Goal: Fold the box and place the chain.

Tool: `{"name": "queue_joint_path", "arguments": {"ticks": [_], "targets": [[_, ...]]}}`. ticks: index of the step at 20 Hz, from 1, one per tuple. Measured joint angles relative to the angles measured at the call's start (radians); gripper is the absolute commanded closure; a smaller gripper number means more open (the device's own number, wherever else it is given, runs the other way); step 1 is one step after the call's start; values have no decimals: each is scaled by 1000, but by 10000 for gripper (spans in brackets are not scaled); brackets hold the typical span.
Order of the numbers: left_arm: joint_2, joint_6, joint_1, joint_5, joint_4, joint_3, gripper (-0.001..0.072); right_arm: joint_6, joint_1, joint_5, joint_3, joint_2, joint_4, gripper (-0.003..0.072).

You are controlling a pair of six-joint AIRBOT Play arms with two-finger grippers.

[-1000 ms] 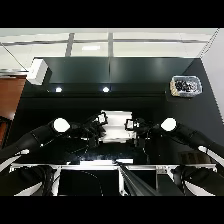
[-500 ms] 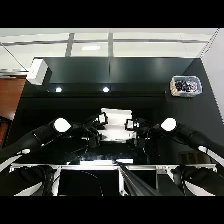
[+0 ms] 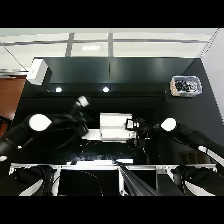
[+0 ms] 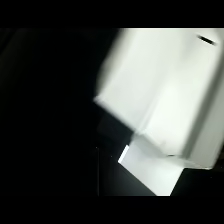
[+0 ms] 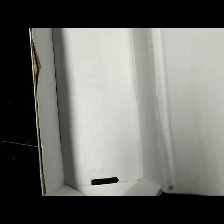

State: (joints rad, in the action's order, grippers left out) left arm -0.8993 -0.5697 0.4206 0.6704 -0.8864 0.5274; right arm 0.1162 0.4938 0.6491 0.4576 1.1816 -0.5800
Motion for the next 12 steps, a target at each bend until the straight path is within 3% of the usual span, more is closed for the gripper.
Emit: {"name": "queue_joint_path", "arguments": {"ticks": [6,9,12], "targets": [[44,-515,-278,155,-74,-53,684,0,0,0,0,0,0,246],[-29,-742,-343,220,-56,-98,684,0,0,0,0,0,0,246],[-144,-784,-359,262,16,-117,686,0,0,0,0,0,0,247]]}}
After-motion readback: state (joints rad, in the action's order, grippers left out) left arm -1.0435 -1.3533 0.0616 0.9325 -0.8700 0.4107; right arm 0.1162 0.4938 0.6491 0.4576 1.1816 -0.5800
